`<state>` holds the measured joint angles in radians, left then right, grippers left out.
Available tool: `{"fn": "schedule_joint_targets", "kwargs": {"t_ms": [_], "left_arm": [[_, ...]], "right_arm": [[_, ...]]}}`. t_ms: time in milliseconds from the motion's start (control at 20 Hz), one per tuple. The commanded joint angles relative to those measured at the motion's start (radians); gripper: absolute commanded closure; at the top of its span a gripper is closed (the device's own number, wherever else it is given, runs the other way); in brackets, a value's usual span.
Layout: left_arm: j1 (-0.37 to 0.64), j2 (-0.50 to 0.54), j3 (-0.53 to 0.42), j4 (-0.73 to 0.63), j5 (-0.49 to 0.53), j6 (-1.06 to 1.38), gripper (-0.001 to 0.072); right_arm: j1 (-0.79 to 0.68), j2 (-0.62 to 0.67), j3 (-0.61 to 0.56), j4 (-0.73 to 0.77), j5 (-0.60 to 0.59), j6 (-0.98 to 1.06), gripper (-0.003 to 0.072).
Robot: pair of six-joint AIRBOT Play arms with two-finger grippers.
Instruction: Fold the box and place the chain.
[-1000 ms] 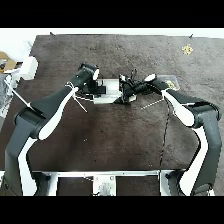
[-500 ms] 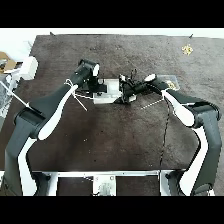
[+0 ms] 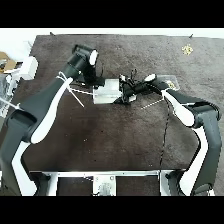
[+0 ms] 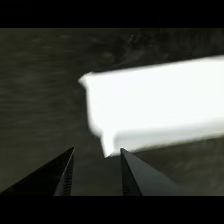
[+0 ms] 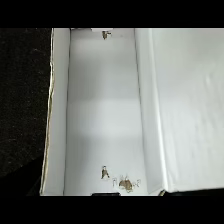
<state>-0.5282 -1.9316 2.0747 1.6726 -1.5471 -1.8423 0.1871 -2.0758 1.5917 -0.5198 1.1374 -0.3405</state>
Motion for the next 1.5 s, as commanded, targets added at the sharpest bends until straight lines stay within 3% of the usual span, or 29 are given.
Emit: {"fn": "schedule_joint_targets", "kwargs": {"t_ms": [0,100,200,400,500,700,800,950,1000,1100,1200,1450], "left_arm": [[0.000,0.106,0.005,0.102,-0.016,0.162,0.0386],[0.001,0.142,0.003,0.093,0.063,0.310,0.0386],[0.032,0.164,0.002,0.042,0.066,0.507,0.0386],[0.224,0.180,-0.031,-0.462,0.111,0.862,0.0385],[0.322,0.180,-0.106,-0.689,0.145,1.071,0.0386],[0.441,0.174,-0.306,-0.877,0.274,1.448,0.0385],[0.476,0.153,-0.409,-0.995,0.286,1.615,0.0384],[0.510,0.079,-0.483,-1.140,0.212,1.823,0.0383],[0.510,0.052,-0.493,-1.163,0.194,1.877,0.0311],[0.509,0.007,-0.495,-1.162,0.174,1.933,0.0274],[0.509,-0.030,-0.495,-1.141,0.191,1.956,0.0039],[0.509,-0.079,-0.495,-1.121,0.246,2.142,-0.0011]], "right_arm": [[0.001,0.000,0.000,0.000,0.000,0.000,0.0249],[0.001,0.000,0.000,0.000,0.000,0.000,0.0248],[0.001,0.000,0.000,0.000,0.000,0.000,0.0248],[0.001,0.000,0.000,0.000,0.000,0.000,0.0249],[0.000,0.000,0.000,0.000,0.000,0.000,0.0249],[0.001,0.000,0.000,0.000,0.000,0.000,0.0249],[0.001,0.000,0.000,0.000,0.000,0.000,0.0249],[0.000,0.000,0.000,0.000,0.000,0.000,0.0249],[0.001,0.000,0.000,0.000,0.000,0.000,0.0249],[0.000,0.000,0.000,0.000,0.000,0.000,0.0249],[0.001,0.000,0.000,0.000,0.000,0.000,0.0248],[0.001,0.000,0.000,0.000,0.000,0.000,0.0248]]}}
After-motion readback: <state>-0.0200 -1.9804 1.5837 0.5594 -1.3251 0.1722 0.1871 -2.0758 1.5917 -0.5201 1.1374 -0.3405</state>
